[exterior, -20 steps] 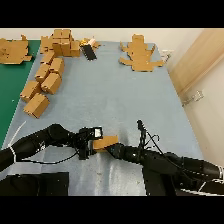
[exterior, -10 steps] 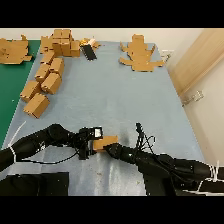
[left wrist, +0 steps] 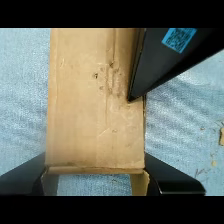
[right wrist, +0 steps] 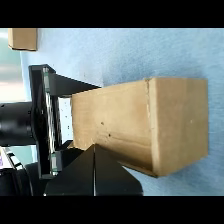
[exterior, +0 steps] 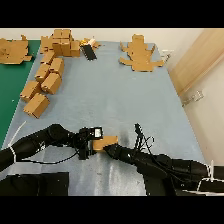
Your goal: Fold the box.
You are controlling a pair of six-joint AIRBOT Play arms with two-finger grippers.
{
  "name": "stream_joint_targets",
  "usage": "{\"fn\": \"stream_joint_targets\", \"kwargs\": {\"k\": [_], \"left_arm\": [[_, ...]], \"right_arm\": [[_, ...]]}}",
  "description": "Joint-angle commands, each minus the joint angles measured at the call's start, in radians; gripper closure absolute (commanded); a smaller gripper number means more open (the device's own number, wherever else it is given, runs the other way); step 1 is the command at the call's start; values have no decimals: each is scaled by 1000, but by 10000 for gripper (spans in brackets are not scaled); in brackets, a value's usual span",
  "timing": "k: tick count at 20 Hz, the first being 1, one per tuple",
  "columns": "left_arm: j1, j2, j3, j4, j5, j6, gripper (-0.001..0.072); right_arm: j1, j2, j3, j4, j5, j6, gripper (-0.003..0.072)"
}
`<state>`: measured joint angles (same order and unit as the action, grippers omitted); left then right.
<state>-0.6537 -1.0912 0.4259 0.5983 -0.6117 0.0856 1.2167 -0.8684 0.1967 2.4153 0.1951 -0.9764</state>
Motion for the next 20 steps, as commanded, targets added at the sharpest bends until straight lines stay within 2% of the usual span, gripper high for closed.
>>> {"fn": "stream_joint_targets", "kwargs": {"k": [1,12,16,20], "left_arm": [[0,0,1,0,0,0,238],[0,0,1,0,0,0,238],[0,0,1,0,0,0,238],[0,0,1,0,0,0,238]], "right_arm": [[1,-5,-1,0,-9,2,687],[1,-8,2,-6,-5,0,686],[-9,88,-5,-44,6,-72,684],[-95,246,-12,-44,5,-212,685]]}}
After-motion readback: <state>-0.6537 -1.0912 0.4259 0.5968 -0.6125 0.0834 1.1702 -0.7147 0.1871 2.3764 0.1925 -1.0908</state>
